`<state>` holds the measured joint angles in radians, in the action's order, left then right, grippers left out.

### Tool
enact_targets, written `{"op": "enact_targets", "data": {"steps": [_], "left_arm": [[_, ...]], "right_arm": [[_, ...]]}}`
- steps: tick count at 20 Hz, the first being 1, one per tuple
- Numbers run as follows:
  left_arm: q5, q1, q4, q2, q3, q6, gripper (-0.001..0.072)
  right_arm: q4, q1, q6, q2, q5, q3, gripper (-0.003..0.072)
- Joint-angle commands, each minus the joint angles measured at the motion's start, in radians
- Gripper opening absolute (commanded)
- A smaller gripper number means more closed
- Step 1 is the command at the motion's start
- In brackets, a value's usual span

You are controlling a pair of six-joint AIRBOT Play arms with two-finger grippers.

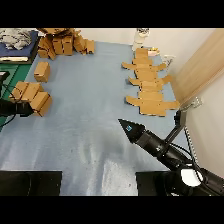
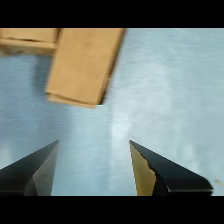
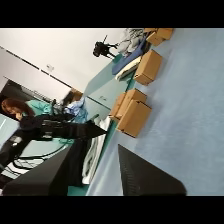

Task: Fold the box.

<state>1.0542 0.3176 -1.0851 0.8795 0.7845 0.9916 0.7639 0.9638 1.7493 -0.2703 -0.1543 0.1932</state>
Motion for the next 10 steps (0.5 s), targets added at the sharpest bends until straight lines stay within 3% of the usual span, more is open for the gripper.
{"op": "enact_targets", "data": {"steps": [1, 2, 4, 5, 6, 8, 10], "left_arm": [[0.077, -0.112, 0.180, -0.099, 0.006, 0.020, 0.0697], [0.075, -0.175, 0.225, -0.103, 0.006, 0.020, 0.0583], [0.047, -0.330, 0.275, -0.083, 0.006, 0.026, 0.0308], [0.015, -0.402, 0.274, -0.063, 0.006, 0.046, 0.0130], [-0.029, -0.474, 0.278, -0.035, 0.006, 0.050, 0.0013], [-0.125, -0.596, 0.291, 0.031, 0.007, 0.056, 0.0011], [-0.166, -0.680, 0.333, 0.121, 0.026, 0.056, 0.0010]], "right_arm": [[-0.001, -0.017, -0.004, -0.068, 0.007, 0.002, 0.0453], [-0.001, -0.017, -0.004, -0.098, 0.007, 0.006, 0.0422], [0.000, -0.017, -0.005, -0.166, 0.007, 0.029, 0.0284], [0.002, -0.017, -0.008, -0.203, 0.007, 0.050, 0.0229], [0.018, -0.017, -0.009, -0.232, 0.007, 0.072, 0.0130], [0.093, -0.018, -0.025, -0.286, 0.007, 0.126, 0.0005], [0.119, -0.071, -0.042, -0.338, 0.051, 0.182, 0.0004]]}}
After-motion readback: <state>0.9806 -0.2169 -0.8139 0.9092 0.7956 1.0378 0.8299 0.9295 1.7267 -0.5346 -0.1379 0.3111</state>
